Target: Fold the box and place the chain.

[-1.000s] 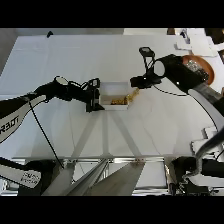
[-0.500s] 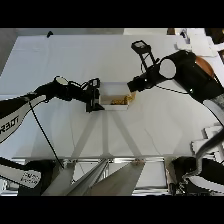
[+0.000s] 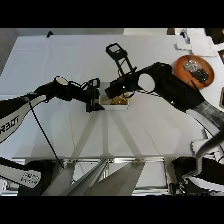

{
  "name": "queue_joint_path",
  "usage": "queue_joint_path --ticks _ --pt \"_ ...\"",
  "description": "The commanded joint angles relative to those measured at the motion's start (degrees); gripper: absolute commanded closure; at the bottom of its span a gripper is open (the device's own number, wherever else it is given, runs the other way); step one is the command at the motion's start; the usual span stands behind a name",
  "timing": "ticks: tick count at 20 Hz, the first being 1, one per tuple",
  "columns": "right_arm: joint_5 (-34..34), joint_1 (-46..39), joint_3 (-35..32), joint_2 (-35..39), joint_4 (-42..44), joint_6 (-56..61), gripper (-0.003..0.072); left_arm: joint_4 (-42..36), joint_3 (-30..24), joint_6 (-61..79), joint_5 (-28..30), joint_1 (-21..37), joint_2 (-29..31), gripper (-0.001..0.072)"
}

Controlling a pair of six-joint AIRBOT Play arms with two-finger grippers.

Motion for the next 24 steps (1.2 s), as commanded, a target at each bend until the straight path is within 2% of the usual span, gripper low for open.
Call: queue_joint_path --ticks 1,7,9,14,16,19,24 --pt "-1.4 1.9 0.1 -3.4 0.3 0.0 0.0673 0.0 0.0 0.0 0.0 0.0 0.0 0.0500" --pt "-0.6 2.1 0.0 -6.5 -1.4 1.8 0.0658 0.0 0.0 0.0 0.0 0.0 0.0 0.0500" --pt "-0.2 2.1 0.1 -5.7 -1.4 0.8 0.0487 0.0 0.0 0.0 0.0 0.0 0.0 0.0500" --pt "3.4 0.0 0.0 -0.4 -1.2 -5.5 0.0487 0.0 0.0 0.0 0.0 0.0 0.0 0.0500" --pt "5.6 -3.4 0.0 1.7 -1.1 -11.1 0.0487 0.0 0.0 0.0 0.0 0.0 0.0 0.0500" --pt "11.1 -11.2 -0.2 2.6 1.4 -26.7 0.0487 0.0 0.0 0.0 0.0 0.0 0.0 0.0500" --pt "12.6 -22.5 -7.7 1.9 14.3 -54.8 0.0487 0.0 0.0 0.0 0.0 0.0 0.0 0.0500"
